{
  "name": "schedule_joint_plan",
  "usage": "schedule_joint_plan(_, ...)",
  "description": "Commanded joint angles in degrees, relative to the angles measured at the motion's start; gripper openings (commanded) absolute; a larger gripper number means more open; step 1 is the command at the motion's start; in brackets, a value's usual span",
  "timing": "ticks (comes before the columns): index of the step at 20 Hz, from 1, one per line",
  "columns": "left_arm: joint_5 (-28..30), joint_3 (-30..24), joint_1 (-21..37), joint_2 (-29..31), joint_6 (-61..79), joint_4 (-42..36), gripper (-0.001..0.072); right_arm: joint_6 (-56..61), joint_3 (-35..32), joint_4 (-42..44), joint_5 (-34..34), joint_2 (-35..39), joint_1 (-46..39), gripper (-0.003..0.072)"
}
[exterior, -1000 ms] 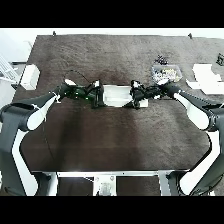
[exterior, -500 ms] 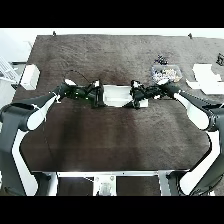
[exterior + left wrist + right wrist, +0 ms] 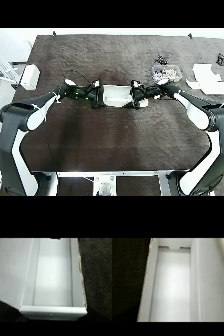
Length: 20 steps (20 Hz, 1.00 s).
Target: Fold the box and place the chain.
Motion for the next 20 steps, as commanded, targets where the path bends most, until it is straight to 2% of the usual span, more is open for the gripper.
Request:
schedule_joint_plan(1, -0.09, 0.0, 0.0, 0.0, -0.02, 0.0, 0.047, 2.01, 0.22, -0.5, 1.11, 0.42, -1.07, 0.072)
schedule_joint_plan(13, -0.09, 0.0, 0.0, 0.02, -0.02, 0.02, 0.047, 4.85, 0.17, -0.87, 5.99, 6.86, -11.74, 0.072)
schedule_joint_plan(14, -0.11, 0.0, 0.0, 0.02, -0.02, 0.02, 0.047, 6.23, 0.17, -0.87, 7.28, 7.91, -12.11, 0.0678)
schedule_joint_plan(15, -0.09, 0.0, 0.0, 0.02, -0.02, 0.02, 0.047, 7.43, 0.17, -0.87, 9.35, 8.96, -12.33, 0.0495)
schedule_joint_plan(16, -0.11, 0.0, 0.0, 0.02, -0.02, 0.02, 0.047, 8.33, 0.17, -0.57, 12.15, 9.7, -12.31, 0.0197)
schedule_joint_plan(17, -0.11, 0.0, 0.0, 0.02, -0.02, 0.02, 0.047, 10.8, 0.15, 1.62, 14.91, 9.97, -12.11, 0.001)
schedule_joint_plan(20, -0.09, 0.0, 0.0, 0.02, -0.02, 0.02, 0.047, 14.4, -0.28, 7.28, 17.0, 9.9, -10.25, 0.0007)
